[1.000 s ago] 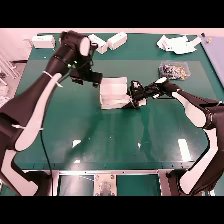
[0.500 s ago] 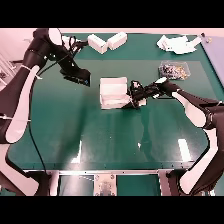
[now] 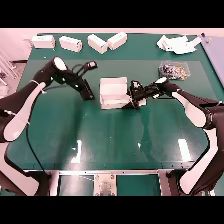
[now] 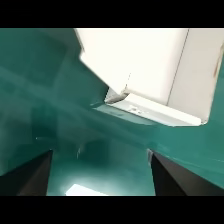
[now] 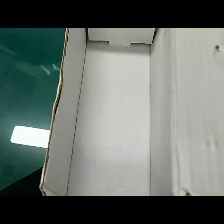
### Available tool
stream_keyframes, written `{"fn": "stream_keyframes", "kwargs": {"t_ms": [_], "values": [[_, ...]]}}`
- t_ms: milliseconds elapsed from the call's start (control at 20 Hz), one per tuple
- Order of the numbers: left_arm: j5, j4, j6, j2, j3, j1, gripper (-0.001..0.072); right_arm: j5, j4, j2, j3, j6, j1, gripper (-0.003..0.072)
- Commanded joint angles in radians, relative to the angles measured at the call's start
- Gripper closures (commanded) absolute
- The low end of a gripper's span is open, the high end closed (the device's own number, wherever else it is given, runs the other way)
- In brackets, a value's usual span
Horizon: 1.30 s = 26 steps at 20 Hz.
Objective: Fold the box and place the chain.
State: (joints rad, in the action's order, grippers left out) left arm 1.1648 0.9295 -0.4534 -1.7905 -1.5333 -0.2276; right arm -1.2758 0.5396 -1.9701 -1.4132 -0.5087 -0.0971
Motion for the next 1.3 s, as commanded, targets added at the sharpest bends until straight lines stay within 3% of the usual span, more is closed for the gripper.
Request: {"fn": "stream_keyframes", "kwargs": {"t_ms": [0,300,750,1250], "values": [[-0.099,-0.053,0.134,-0.001,0.094,0.003,0.0002,0.0,0.0,0.001,0.0,0.0,0.0,0.0124],[0.157,-0.382,0.566,-0.034,0.105,0.105,-0.0011,0.0,0.0,0.001,0.0,0.0,0.0,0.0124],[0.114,-0.518,0.752,-0.134,0.103,0.112,-0.0011,0.0,0.0,0.001,0.0,0.0,0.0,0.0124],[0.086,-0.436,0.761,-0.163,0.103,0.055,-0.0011,0.0,0.0,0.001,0.0,0.0,0.0,0.0124]]}}
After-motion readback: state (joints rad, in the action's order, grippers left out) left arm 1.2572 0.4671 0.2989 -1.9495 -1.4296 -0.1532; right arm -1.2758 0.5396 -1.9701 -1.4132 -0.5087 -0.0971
